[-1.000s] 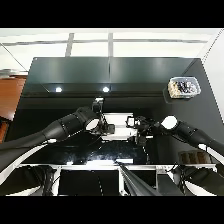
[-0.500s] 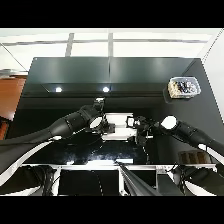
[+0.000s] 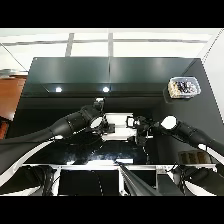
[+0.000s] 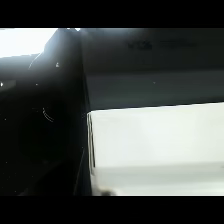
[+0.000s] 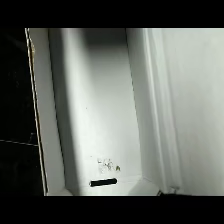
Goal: Fold the box and place the chain.
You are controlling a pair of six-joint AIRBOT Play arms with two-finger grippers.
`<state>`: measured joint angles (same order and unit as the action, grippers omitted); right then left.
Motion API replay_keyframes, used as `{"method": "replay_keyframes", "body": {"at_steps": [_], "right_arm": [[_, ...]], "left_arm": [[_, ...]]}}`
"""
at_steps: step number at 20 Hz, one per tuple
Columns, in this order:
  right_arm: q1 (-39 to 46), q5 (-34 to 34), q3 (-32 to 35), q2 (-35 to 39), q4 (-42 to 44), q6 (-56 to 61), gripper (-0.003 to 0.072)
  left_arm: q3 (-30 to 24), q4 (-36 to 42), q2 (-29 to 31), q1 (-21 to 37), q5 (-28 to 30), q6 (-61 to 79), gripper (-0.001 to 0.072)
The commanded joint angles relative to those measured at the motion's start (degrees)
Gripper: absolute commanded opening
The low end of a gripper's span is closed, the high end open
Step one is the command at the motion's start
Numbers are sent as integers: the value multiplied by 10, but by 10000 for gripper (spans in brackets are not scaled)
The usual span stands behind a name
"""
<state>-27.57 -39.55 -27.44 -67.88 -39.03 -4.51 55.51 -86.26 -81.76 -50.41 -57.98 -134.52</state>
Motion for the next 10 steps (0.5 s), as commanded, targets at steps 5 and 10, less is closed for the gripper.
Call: {"method": "replay_keyframes", "body": {"at_steps": [5,10], "right_arm": [[-1,3,0,0,0,0,479],[-1,4,0,0,0,0,479]], "left_arm": [[0,2,-3,0,-10,0,231],[0,4,-3,-1,-10,1,56]]}}
